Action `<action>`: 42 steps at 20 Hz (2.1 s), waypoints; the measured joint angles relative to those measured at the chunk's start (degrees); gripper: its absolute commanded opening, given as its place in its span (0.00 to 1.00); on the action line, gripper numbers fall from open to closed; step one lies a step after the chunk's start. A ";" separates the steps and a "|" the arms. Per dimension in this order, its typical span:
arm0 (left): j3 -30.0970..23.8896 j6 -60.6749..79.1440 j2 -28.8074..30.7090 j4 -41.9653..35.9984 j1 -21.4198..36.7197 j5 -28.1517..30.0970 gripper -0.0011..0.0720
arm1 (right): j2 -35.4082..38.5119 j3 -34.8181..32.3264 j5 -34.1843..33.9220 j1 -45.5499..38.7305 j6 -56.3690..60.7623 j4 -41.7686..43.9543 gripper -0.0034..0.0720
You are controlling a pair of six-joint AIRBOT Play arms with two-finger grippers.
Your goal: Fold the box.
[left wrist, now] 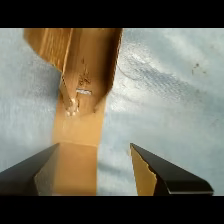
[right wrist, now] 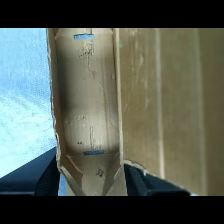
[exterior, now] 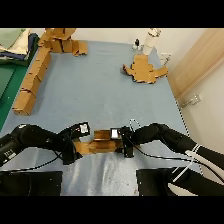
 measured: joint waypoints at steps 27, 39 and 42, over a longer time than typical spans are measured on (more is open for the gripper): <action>-1.25 13.57 -8.55 -11.74 -7.74 19.19 0.16 | 0.00 0.00 0.00 0.00 0.02 -0.63 0.70; -1.25 13.57 -9.27 -13.70 -10.38 24.13 0.62 | 0.00 0.00 0.11 -0.04 0.07 -1.03 0.70; -1.25 13.46 -9.25 -13.90 -10.62 24.57 0.94 | 0.00 0.00 0.11 -0.04 0.07 -1.03 0.70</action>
